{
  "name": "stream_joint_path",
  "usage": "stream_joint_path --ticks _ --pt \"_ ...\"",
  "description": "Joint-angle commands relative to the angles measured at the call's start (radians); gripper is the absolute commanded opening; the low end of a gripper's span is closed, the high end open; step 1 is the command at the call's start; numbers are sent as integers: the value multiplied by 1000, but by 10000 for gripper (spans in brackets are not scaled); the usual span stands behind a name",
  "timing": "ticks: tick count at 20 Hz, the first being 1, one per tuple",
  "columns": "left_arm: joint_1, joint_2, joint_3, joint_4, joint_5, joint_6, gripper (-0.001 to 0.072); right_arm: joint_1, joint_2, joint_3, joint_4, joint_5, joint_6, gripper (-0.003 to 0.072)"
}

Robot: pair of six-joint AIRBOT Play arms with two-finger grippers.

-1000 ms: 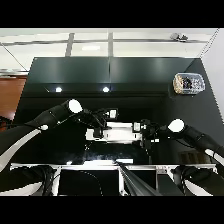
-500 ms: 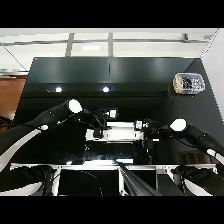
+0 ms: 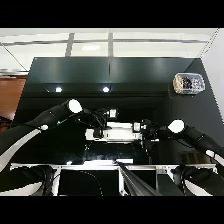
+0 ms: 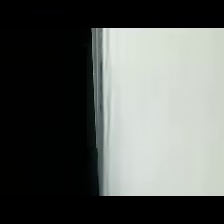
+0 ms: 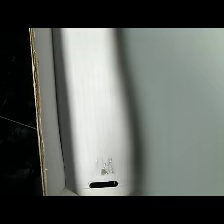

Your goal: Fold the box and place the chain.

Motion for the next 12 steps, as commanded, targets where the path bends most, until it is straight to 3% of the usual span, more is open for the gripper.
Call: stream_joint_path --ticks 1,3,4,6,7,10,12 --pt "0 -1 0 -1 -1 -8 25 2 0 0 0 -2 2 422" --pt "0 2 1 0 -5 -55 32 2 0 0 0 -2 2 422" --pt "0 8 1 3 -6 -114 137 2 0 0 0 -2 2 422" --pt "0 34 2 37 -31 -157 528 2 0 0 0 -2 2 422" --pt "0 55 2 64 -47 -172 661 2 0 0 0 -2 2 422" --pt "0 149 2 223 -70 -360 657 2 0 0 0 -2 1 422" --pt "0 214 2 358 -121 -518 545 2 0 0 0 -2 1 422"
